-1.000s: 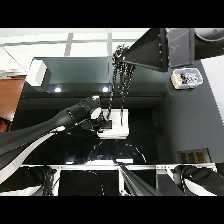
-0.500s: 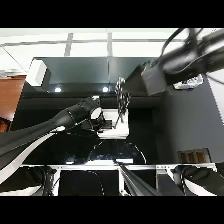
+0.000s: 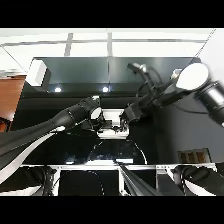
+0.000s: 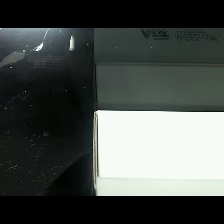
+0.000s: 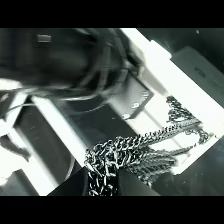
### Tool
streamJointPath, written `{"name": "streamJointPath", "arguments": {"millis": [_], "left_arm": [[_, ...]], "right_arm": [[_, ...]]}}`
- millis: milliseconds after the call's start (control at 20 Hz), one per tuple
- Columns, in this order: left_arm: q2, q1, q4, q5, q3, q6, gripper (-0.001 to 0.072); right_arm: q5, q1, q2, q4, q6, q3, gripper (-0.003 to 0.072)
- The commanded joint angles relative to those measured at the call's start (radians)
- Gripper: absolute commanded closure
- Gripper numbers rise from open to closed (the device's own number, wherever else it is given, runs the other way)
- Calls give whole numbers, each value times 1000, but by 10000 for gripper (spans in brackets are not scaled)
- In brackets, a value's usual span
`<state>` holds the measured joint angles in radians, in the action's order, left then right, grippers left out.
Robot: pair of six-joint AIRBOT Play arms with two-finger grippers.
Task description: Fold the box and place the chain.
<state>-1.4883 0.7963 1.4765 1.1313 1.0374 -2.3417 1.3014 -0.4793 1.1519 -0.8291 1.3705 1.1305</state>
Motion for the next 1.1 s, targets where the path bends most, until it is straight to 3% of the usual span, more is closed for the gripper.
{"name": "streamJointPath", "arguments": {"millis": [0,200,300,650,1000,1050], "left_arm": [[0,0,0,0,1,0,681],[0,0,0,-1,1,0,681],[0,0,0,-1,1,0,681],[0,0,0,-3,1,0,681],[1,1,0,0,16,-50,677],[1,2,0,-5,31,-50,624]], "right_arm": [[-218,-36,11,-6,9,-156,672],[-262,-37,31,-6,9,-178,666],[-259,-36,31,-14,10,-178,466],[-64,144,-35,-180,8,-177,468],[-48,196,-67,-200,-41,-179,468],[-49,194,-67,-201,-48,-181,468]]}}
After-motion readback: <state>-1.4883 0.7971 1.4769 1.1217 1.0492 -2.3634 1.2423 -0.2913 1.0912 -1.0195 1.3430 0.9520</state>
